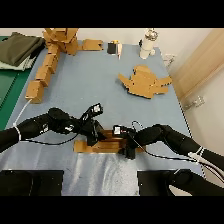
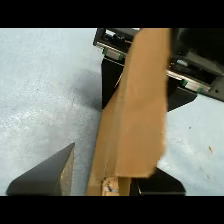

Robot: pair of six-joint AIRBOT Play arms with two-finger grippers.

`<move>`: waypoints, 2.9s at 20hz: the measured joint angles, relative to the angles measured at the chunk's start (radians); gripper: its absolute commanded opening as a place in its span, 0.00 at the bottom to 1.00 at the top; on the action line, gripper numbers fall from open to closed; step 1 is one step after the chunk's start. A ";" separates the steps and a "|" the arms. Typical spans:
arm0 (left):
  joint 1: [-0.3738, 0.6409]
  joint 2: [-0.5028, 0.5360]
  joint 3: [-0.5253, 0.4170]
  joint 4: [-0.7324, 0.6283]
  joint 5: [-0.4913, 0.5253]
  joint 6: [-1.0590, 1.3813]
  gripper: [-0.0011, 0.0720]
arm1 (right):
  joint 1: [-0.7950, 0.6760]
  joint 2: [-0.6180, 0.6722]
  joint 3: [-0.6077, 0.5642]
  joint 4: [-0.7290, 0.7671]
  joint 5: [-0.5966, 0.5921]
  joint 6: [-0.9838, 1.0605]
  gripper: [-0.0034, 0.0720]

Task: Fold the box.

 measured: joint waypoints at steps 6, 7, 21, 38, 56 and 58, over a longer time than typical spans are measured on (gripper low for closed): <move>0.059 0.087 0.001 0.121 -0.022 -0.149 0.89 | 0.000 0.000 0.000 -0.003 0.000 0.000 0.71; 0.078 0.117 0.001 0.183 -0.037 -0.213 0.88 | 0.000 0.000 0.000 -0.003 0.000 0.000 0.71; 0.003 0.248 0.009 0.322 -0.293 -1.125 0.03 | 0.000 0.000 0.000 -0.006 0.000 0.000 0.71; -0.051 -0.005 0.071 0.166 0.093 -1.139 0.03 | 0.000 0.000 0.000 -0.004 -0.007 0.000 0.71; -0.042 -0.078 0.072 0.266 0.100 -1.190 0.03 | 0.024 0.000 0.000 -0.008 -0.004 -0.001 0.71; -0.029 -0.062 0.071 0.270 0.070 -1.165 0.03 | 0.025 0.000 0.000 -0.008 -0.005 -0.001 0.71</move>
